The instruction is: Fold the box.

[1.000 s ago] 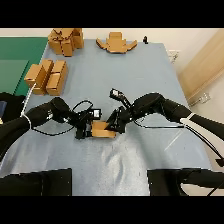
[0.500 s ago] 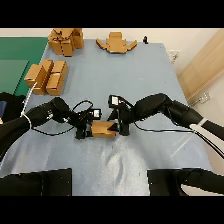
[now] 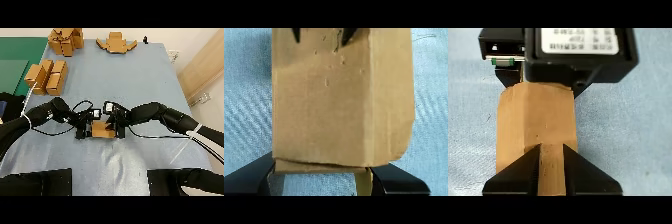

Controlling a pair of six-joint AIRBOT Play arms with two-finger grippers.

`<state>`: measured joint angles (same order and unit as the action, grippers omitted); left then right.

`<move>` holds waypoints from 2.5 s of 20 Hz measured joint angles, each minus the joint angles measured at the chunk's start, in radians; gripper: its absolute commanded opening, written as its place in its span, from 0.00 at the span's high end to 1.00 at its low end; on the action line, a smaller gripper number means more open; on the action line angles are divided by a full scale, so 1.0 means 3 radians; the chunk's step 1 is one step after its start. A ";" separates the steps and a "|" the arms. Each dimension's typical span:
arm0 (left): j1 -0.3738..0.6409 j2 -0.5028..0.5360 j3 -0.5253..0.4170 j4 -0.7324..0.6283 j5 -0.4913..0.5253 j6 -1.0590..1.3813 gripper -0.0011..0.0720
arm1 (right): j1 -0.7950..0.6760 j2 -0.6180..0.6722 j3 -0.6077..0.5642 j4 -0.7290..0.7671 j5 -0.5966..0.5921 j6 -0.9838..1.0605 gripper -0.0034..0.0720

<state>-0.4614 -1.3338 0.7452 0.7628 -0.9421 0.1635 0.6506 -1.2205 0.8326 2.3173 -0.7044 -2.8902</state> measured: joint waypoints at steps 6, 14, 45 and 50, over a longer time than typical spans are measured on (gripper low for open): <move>-0.0001 0.0000 0.0000 0.0000 0.0001 0.0000 0.67 | 0.0100 0.0023 -0.0004 -0.0025 -0.0015 0.0168 0.35; 0.0000 0.0000 0.0000 0.0000 0.0001 0.0001 0.66 | 0.0427 0.0057 -0.0013 -0.0961 0.0045 0.1122 0.45; 0.0000 -0.0001 0.0000 0.0000 0.0000 -0.0001 0.66 | 0.0596 0.0849 -0.0476 -0.1818 0.0730 0.2808 0.71; 0.0000 -0.0001 0.0000 -0.0001 -0.0001 -0.0001 0.66 | 0.0532 0.0853 -0.0685 -0.1700 0.1164 0.2275 0.73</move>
<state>-0.4614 -1.3342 0.7452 0.7624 -0.9424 0.1631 0.8101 -0.9646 0.6270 1.8072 -0.3553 -2.2078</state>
